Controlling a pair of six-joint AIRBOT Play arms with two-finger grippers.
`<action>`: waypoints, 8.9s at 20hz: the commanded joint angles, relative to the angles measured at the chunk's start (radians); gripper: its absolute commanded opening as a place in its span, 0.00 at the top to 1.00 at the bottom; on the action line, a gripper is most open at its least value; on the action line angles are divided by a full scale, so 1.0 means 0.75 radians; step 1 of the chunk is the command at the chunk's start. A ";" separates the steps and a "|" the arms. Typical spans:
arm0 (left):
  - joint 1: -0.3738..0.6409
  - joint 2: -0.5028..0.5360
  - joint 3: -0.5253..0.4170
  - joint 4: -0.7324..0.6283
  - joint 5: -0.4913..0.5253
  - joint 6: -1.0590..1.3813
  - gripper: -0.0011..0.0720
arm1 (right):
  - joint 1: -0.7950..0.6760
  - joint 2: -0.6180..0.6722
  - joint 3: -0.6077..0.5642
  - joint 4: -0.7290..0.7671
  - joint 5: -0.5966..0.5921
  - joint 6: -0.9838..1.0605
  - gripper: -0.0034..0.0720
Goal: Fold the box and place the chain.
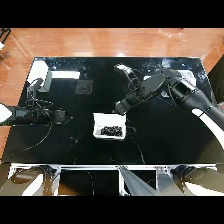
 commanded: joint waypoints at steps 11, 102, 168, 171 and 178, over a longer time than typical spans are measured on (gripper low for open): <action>0.001 -0.006 -0.006 0.081 0.099 0.005 0.21 | 0.100 -0.004 -0.002 -0.048 -0.169 -0.190 0.02; 0.211 -0.047 -0.006 0.192 0.094 0.000 0.21 | 0.304 -0.122 0.175 -0.199 -0.453 -0.262 0.02; 0.211 -0.047 -0.006 0.191 0.114 0.001 0.21 | 0.194 -0.301 0.236 -0.071 -0.419 -0.381 0.02; 0.211 -0.047 -0.006 0.192 0.114 0.002 0.21 | 0.237 -0.301 0.236 -0.186 -0.372 -0.340 0.03; 0.211 -0.047 -0.006 0.193 0.117 0.002 0.21 | 0.334 -0.301 0.236 -0.365 -0.323 -0.260 0.13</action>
